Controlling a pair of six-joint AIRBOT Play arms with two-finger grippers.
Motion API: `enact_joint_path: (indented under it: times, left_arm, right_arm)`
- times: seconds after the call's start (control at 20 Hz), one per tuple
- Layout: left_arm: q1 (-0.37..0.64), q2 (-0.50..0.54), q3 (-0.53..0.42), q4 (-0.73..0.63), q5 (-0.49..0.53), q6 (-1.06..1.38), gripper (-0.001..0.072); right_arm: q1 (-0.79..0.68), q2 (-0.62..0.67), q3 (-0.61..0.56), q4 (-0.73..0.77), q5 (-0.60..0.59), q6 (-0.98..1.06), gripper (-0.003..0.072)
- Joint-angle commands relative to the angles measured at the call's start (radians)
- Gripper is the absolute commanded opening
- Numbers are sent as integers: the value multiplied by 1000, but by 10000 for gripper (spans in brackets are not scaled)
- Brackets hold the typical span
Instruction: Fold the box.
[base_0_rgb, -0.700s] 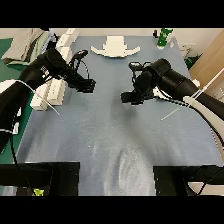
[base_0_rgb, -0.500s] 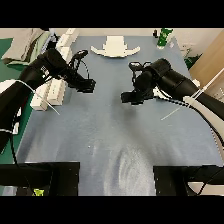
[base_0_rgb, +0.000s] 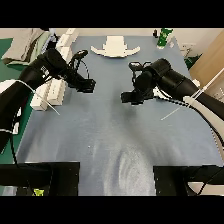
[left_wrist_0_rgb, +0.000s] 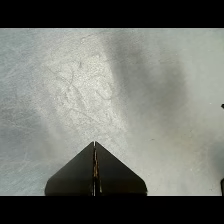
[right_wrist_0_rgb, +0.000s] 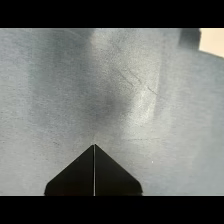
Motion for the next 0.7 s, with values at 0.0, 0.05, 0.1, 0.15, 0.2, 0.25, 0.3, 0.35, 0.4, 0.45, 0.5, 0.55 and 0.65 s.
enact_joint_path:
  times: [0.0,0.05,0.1,0.15,0.2,0.25,0.3,0.35,0.4,0.45,0.5,0.55,0.65]
  left_arm:
    - [0,0,1,0,8,0,15]
    - [0,0,1,0,10,0,15]
    - [0,0,1,0,12,0,15]
    - [0,0,1,-1,11,0,15]
    - [0,0,1,-2,13,0,15]
    - [0,0,1,-3,14,0,15]
    - [0,0,1,-3,27,0,15]
    - [0,0,1,-3,53,0,15]
    - [0,0,1,-3,69,0,15]
    - [0,0,1,-3,68,0,15]
    - [0,-1,1,-3,67,0,15]
    - [0,-1,1,-3,67,0,15]
    - [0,-1,1,-4,65,0,15]
  right_arm:
    - [0,-3,-1,22,26,30,6]
    - [0,-7,0,23,39,68,6]
    - [-8,-10,4,-25,66,82,6]
    - [-27,-16,23,-91,63,82,8]
    - [-72,-27,60,-168,29,79,50]
    - [-132,-43,110,-216,-24,71,63]
    - [-219,-64,174,-239,-85,23,63]
    - [-312,-84,234,-233,-124,-39,64]
    - [-419,-110,295,-229,-148,-92,170]
    - [-516,-138,344,-224,-153,-129,286]
    - [-609,-171,387,-216,-151,-170,308]
    - [-702,-212,426,-203,-146,-218,307]
    - [-863,-296,485,-122,-101,-288,307]
